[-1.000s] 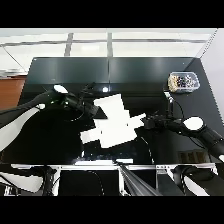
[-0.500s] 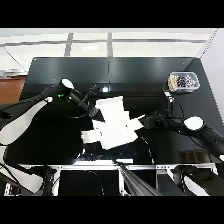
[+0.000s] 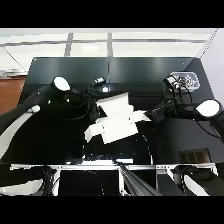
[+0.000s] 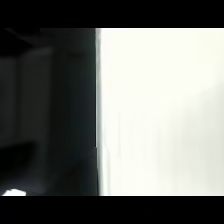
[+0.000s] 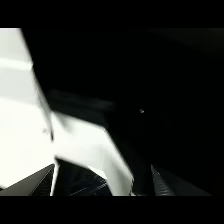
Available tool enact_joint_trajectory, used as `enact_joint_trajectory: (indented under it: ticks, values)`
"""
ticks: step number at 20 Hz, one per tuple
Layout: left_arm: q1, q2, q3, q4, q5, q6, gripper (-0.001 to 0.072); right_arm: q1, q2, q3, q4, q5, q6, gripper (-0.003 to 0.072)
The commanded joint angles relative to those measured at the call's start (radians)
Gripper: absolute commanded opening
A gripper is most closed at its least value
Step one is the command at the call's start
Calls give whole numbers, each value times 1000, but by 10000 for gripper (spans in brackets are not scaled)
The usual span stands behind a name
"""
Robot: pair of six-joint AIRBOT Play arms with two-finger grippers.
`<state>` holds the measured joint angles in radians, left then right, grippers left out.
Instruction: Fold the box and place the chain.
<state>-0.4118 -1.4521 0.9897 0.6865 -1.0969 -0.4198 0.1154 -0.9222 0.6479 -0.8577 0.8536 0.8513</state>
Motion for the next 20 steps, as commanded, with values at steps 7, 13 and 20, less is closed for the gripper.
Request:
enact_joint_trajectory:
  ticks: [7, 13, 20]
  values:
    - [-105, -29, -103, -47, 245, 488, 26, 44, -2, -31, -33, 45, -336, 710]
    - [-104, -46, -103, -40, 253, 488, 25, 219, -16, -146, -53, 12, -574, 710]
    - [-105, -46, -103, -40, 252, 488, 25, 325, -24, -208, -81, -47, -677, 710]
